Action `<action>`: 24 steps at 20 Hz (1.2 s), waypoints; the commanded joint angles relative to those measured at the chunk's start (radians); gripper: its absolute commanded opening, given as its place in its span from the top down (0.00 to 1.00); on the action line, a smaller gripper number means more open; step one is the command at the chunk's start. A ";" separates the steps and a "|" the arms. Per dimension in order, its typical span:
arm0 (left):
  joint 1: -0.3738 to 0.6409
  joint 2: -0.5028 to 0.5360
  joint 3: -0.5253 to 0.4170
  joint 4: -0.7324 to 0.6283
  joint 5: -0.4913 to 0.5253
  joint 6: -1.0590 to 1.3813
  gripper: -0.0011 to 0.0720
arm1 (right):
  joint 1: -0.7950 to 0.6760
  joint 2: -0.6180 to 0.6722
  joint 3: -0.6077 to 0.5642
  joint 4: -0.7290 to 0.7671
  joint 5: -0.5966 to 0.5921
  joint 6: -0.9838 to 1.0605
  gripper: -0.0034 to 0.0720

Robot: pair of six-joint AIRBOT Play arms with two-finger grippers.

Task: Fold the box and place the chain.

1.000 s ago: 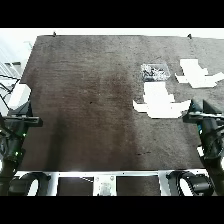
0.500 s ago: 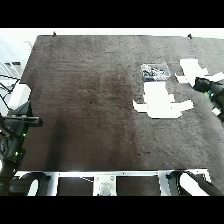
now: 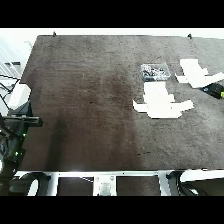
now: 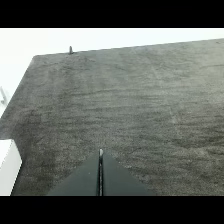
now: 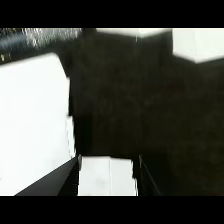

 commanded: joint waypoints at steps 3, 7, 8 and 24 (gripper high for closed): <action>0.000 0.000 -0.001 0.000 0.000 0.000 0.96 | -0.002 -0.211 0.148 -0.079 0.231 0.045 0.37; 0.000 0.000 -0.001 0.000 0.000 0.000 0.96 | 0.015 -0.270 0.148 -0.067 0.280 0.045 0.37; 0.000 0.000 -0.001 0.000 0.000 0.000 0.96 | 0.025 -0.288 0.147 -0.059 0.290 0.045 0.37; 0.000 0.000 -0.001 0.000 0.000 0.000 0.96 | 0.118 -0.306 -0.098 0.185 0.325 -0.094 0.94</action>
